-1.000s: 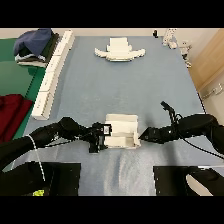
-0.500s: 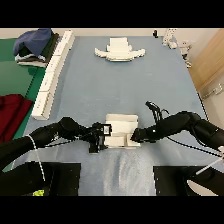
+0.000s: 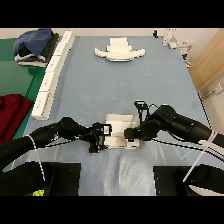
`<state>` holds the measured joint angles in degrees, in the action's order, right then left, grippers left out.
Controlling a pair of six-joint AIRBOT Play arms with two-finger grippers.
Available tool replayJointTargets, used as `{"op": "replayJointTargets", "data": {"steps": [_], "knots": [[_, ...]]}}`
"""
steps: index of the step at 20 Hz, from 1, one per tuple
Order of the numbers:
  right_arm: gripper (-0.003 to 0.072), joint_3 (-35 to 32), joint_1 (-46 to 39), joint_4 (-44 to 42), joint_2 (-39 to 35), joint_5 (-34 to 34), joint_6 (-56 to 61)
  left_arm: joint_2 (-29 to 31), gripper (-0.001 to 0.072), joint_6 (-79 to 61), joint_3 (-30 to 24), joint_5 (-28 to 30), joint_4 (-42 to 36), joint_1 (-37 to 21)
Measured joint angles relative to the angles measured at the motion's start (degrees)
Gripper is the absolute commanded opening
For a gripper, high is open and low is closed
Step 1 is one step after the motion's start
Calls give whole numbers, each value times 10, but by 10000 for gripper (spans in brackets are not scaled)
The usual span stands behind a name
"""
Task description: Fold the box.
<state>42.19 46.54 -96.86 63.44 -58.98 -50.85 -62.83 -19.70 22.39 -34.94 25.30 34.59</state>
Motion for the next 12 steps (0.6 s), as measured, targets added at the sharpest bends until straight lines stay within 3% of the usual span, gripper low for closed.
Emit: {"op": "replayJointTargets", "data": {"steps": [3,4,6,7,10,12], "knots": [[502,28,28,37,34,-28,63,0,521,0,0,0,0,0],[389,35,33,44,43,-35,76,0,521,0,0,0,0,0],[363,44,39,54,59,-45,99,0,521,0,0,0,0,0],[298,47,41,57,64,-49,106,0,521,0,0,0,0,0],[14,52,44,64,74,-61,120,0,521,0,0,0,0,0],[3,53,45,67,77,-63,126,0,521,1,0,0,0,0]]}}
